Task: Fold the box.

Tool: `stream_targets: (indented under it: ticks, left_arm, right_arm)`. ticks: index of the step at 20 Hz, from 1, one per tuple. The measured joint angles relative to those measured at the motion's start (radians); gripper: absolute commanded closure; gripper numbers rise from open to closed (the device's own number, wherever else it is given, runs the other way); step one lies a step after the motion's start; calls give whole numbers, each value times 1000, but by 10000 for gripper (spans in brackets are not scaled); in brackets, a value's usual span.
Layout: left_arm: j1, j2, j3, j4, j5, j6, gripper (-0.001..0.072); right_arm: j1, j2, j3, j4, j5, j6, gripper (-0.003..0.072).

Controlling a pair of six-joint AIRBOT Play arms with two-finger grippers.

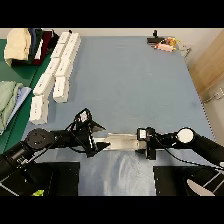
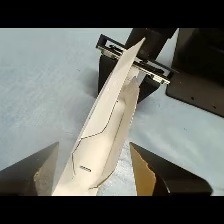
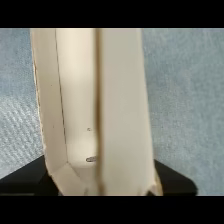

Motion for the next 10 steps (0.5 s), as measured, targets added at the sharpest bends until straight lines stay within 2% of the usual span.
stream_targets:
  ticks: [2, 3, 4, 5, 8, 10]
  left_arm:
    - [6, 5, 0, 48, -18, -52, 67]
    - [13, 6, 0, 82, -25, -93, 119]
    - [22, 8, 0, 116, -37, -146, 392]
    - [31, 9, 0, 144, -58, -198, 703]
    - [38, 3, 0, 173, -143, -314, 697]
    - [15, -20, 0, 130, -168, -362, 697]
  right_arm:
    - [0, 0, 0, 0, 0, 0, 179]
    - [0, 0, 0, 0, 0, 0, 180]
    - [0, 0, 0, 0, 0, 0, 180]
    - [0, 0, 0, 0, 0, 0, 180]
    - [0, 0, 0, 0, 0, 0, 180]
    - [0, 0, 0, 0, 0, 0, 179]
